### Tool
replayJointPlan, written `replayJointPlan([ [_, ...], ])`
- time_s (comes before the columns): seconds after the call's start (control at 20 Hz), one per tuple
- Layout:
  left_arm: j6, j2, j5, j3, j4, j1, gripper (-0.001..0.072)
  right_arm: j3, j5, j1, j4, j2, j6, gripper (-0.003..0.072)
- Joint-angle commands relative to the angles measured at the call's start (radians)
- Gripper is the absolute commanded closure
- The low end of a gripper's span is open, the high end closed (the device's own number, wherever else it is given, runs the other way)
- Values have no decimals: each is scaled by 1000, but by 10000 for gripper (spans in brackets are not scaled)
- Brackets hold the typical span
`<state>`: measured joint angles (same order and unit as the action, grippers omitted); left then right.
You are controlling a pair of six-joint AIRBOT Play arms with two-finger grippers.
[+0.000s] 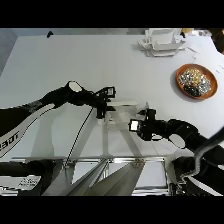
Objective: Fold the box and place the chain.
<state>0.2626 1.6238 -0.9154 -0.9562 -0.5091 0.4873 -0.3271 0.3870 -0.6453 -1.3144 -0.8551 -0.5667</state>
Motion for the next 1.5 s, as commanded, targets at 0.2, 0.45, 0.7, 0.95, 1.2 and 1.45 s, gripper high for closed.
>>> replayJointPlan([
  [0.2, 1, 0, -2, 0, 0, 0, 698, -78, 75, 72, 209, -47, 236, 19],
  [0.45, 1, 0, -1, 0, 0, 0, 698, -126, 142, 173, 279, -67, 292, 19],
  [0.7, 1, 0, -1, 0, 0, 0, 698, -130, 173, 192, 407, -75, 456, 20],
  [0.95, 1, 0, -1, 0, 0, 0, 698, -138, 223, 291, 595, -124, 643, 20],
  [1.2, 1, 0, -1, 0, 0, 0, 698, -145, 338, 403, 745, -196, 822, 17],
  [1.45, 1, 0, -1, 0, 0, 0, 698, -145, 384, 449, 935, -306, 1088, 0],
])
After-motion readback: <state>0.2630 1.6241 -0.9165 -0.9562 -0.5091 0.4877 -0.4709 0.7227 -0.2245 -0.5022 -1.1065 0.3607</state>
